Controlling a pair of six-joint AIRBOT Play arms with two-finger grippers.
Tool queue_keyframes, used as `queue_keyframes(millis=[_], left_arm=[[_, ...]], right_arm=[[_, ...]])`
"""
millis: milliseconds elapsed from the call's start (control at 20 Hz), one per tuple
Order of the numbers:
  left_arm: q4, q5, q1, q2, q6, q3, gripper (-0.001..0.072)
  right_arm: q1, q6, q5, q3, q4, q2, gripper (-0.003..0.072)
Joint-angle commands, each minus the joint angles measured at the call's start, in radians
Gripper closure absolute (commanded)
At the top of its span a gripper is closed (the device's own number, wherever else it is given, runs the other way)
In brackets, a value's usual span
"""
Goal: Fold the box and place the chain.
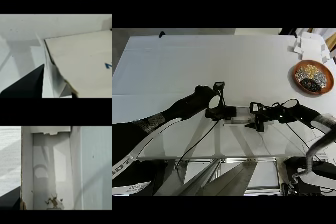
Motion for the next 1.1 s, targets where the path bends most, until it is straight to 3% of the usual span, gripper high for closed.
queue_keyframes(millis=[0, 300, 700, 800, 950, 1050], left_arm=[[0.001, -0.014, -0.003, -0.027, -0.154, 0.013, 0.0361], [0.002, -0.119, -0.003, -0.094, -0.119, 0.097, 0.0365], [0.008, -0.125, -0.021, -0.124, -0.12, 0.097, 0.042], [0.014, -0.124, -0.021, -0.124, -0.12, 0.097, 0.0646], [0.017, -0.124, -0.021, -0.124, -0.117, 0.097, 0.0708], [0.017, -0.125, -0.021, -0.124, -0.117, 0.097, 0.0709]], right_arm=[[0.001, 0.0, 0.0, 0.0, 0.0, 0.0, 0.039], [0.001, 0.0, 0.0, 0.0, 0.0, 0.0, 0.039], [0.001, 0.0, 0.0, 0.0, 0.0, 0.0, 0.039], [0.001, 0.0, 0.0, 0.0, 0.0, 0.0, 0.039], [0.001, 0.0, 0.0, 0.0, 0.0, 0.0, 0.039], [0.001, 0.0, 0.0, 0.0, 0.0, 0.0, 0.039]])
